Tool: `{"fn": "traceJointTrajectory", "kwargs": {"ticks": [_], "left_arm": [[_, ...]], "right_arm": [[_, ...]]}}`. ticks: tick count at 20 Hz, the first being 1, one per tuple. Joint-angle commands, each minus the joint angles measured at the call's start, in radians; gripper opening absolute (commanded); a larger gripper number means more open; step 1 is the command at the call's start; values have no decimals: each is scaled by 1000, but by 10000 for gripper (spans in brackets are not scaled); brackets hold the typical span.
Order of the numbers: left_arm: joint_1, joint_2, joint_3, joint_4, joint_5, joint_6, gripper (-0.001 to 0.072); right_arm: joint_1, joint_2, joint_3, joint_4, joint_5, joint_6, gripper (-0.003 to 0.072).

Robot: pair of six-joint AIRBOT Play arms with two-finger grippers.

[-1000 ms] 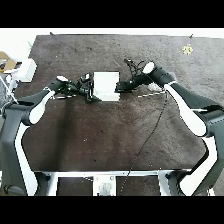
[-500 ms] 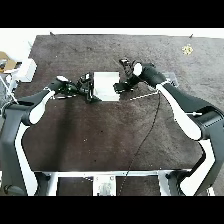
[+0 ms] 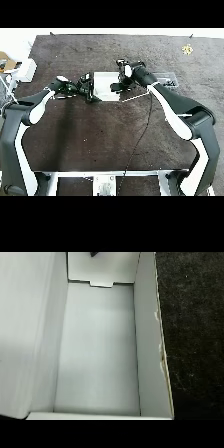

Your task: Fold the box and place the chain.

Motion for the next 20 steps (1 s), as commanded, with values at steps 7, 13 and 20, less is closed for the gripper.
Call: {"fn": "traceJointTrajectory", "kwargs": {"ticks": [7,13,20], "left_arm": [[0,-1,0,0,0,0,291],[0,-1,0,0,0,0,290],[0,-1,0,0,0,0,291]], "right_arm": [[23,-64,68,-85,75,96,325],[51,-68,69,-110,53,170,313],[55,-71,69,-128,41,230,175]]}}
